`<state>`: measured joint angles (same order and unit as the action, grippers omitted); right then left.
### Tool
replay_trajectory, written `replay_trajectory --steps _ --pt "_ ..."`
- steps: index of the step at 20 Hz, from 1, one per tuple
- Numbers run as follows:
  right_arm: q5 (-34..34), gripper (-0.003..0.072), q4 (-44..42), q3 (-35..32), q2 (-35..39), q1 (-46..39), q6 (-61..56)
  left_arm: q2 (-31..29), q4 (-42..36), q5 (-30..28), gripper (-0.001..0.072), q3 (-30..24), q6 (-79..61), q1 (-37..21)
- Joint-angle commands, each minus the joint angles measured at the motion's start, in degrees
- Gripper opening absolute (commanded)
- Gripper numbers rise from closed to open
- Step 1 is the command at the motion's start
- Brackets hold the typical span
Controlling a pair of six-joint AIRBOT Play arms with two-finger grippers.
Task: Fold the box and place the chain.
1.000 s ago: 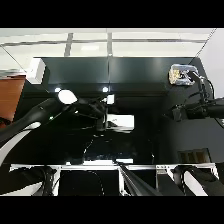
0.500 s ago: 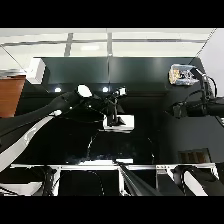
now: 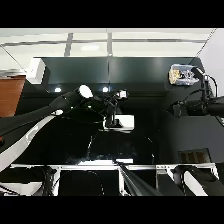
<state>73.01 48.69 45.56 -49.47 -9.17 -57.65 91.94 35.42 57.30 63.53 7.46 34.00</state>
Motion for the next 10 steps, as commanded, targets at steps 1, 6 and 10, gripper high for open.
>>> replay_trajectory --steps 1,6,10 --pt "-0.09 0.0016 0.00 0.00 0.04 -0.02 0.02 0.02 2.32 0.24 0.0705 0.07 -3.56 0.04" --pt "-0.24 0.0016 0.00 0.00 0.04 -0.02 0.00 0.52 6.01 -3.34 0.0705 0.07 -4.57 2.08" --pt "-0.24 0.0016 0.00 -0.02 0.04 -0.02 0.00 1.16 15.65 -8.15 0.0476 0.22 -0.26 6.08"
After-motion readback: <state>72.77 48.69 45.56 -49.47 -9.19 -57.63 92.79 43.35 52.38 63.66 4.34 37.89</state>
